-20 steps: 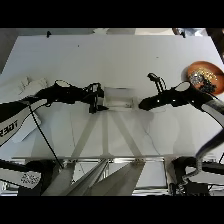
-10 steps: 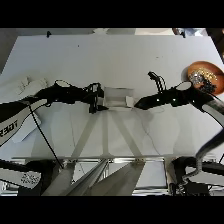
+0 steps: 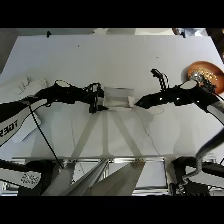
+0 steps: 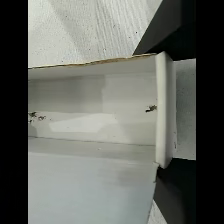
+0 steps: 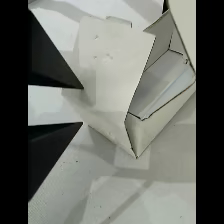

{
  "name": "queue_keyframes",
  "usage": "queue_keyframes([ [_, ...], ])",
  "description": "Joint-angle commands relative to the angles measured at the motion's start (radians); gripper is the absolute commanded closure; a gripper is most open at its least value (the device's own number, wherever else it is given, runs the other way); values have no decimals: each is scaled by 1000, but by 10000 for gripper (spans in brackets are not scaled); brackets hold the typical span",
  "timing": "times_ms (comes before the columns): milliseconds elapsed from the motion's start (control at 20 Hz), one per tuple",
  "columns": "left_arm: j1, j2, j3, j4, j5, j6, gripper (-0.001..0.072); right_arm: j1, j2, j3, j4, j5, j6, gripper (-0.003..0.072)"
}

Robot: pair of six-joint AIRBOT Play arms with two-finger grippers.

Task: Fold the box and place the chain.

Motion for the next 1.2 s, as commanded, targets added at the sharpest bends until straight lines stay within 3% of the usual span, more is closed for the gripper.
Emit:
queue_keyframes([
  [0,0,1,0,0,0,0,361,12,5,0,35,2,-23,306],
  [50,0,1,0,0,0,0,361,22,5,0,39,-12,-24,246],
  [200,0,1,0,0,0,0,361,43,5,0,36,-61,-23,165],
  [650,0,1,0,0,0,0,361,105,-3,0,78,-137,-14,148],
  [1150,0,1,0,0,0,0,361,219,-3,0,-178,-343,352,149],
])
